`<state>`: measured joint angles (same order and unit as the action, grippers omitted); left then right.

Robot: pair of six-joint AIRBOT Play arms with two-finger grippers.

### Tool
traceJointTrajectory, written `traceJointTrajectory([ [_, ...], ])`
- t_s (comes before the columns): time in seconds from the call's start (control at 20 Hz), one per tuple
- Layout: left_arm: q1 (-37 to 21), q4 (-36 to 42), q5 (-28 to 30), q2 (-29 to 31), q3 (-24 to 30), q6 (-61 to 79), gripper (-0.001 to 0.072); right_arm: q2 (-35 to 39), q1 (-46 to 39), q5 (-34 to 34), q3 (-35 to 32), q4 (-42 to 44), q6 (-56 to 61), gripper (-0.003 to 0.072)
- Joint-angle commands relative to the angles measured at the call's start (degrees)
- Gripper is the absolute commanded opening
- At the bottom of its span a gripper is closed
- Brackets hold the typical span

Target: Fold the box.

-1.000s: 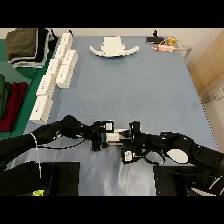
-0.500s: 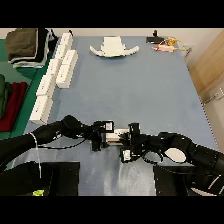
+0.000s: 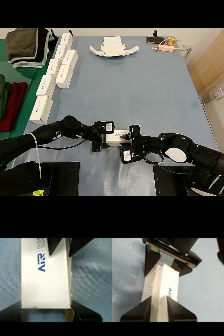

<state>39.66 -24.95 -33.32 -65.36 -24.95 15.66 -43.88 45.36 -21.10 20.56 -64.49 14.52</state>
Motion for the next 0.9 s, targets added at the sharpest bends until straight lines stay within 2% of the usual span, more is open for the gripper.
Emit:
traceJointTrajectory([
  [0.0, 0.0, 0.1, 0.2, 0.0, 0.0, -0.1, 0.0508, 2.1, 0.0, 0.6, 0.7, 0.4, 0.0, 0.0304],
  [0.25, 0.0, 0.1, 0.2, 0.0, 0.0, -0.1, 0.0508, 3.9, -0.6, 2.1, 1.0, 0.4, 5.7, 0.0287],
  [0.3, 0.0, 0.1, 0.2, 0.0, 0.0, -0.1, 0.0508, 3.5, -1.0, 2.1, 1.0, 0.4, 7.4, 0.0241],
  [0.35, 0.0, 0.1, 0.2, 0.0, 0.0, -0.1, 0.0509, 2.9, -1.6, 2.0, 1.0, 0.4, 8.1, 0.01],
  [0.4, 0.0, 0.1, 0.2, 0.0, 0.0, -0.1, 0.0508, 2.2, -2.2, 2.0, 1.0, 0.4, 8.5, 0.0074],
  [0.85, 0.0, 0.1, 0.2, 0.0, 0.0, -0.1, 0.0508, -2.6, -2.4, -2.3, 0.7, 3.4, 8.7, 0.0074],
])
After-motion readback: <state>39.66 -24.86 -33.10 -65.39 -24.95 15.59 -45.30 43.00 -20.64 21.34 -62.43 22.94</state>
